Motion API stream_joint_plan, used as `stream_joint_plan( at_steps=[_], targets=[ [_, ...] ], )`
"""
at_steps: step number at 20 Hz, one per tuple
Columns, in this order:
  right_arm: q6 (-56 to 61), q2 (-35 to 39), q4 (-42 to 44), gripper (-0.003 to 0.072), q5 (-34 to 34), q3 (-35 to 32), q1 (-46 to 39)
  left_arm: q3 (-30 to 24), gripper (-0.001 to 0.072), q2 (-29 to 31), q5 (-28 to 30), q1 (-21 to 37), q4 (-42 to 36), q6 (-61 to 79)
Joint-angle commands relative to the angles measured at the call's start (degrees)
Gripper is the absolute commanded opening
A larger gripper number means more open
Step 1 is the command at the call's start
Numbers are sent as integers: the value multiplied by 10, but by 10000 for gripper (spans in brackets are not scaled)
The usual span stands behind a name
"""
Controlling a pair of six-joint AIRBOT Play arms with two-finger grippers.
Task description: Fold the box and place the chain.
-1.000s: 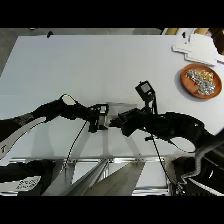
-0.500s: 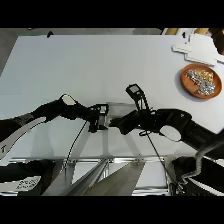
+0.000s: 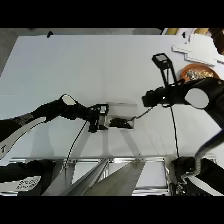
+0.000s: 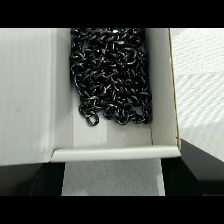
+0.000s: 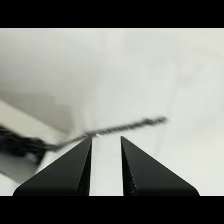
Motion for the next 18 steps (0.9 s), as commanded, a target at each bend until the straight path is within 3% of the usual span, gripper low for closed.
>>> stream_joint_plan(
  at_steps=[1, 6, 10, 18],
  targets=[
    [-1, -12, -30, 177, 49, -10, -74, 1, 153, 0, 0, 0, 0, 0],
    [-1, -26, -11, 182, -14, -67, -83, 1, 153, 0, 0, 0, 0, 0],
    [-1, -44, 3, 301, -42, -100, -83, 1, 153, 0, 0, 0, 0, 0],
    [-1, -124, 59, 297, -96, -105, -83, 1, 153, 0, 0, 0, 0, 0]
  ],
)
